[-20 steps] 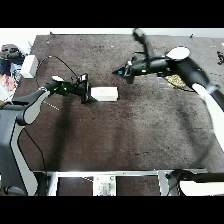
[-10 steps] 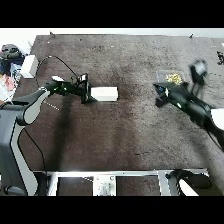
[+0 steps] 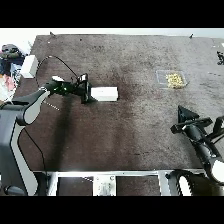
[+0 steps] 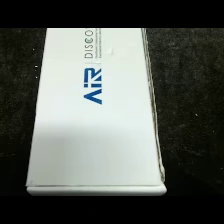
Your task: Fold the box and place the chain.
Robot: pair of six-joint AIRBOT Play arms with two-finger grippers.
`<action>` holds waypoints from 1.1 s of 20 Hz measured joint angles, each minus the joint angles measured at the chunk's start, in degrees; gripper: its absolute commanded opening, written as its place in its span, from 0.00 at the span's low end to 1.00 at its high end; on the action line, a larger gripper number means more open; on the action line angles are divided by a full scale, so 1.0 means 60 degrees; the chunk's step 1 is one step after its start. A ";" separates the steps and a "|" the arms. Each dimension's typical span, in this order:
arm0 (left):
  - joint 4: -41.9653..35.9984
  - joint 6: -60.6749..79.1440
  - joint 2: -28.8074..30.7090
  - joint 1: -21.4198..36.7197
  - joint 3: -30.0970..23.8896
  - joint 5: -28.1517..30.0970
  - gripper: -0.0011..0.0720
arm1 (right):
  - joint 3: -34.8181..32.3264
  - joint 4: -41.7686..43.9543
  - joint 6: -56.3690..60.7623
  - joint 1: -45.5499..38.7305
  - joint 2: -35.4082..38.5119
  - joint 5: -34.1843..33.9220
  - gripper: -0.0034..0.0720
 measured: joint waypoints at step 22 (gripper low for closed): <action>-0.0831 -0.0568 0.0455 0.0226 0.0018 -0.0251 0.03 | -0.0546 -0.0004 0.0040 -0.0532 0.0685 -0.0131 0.06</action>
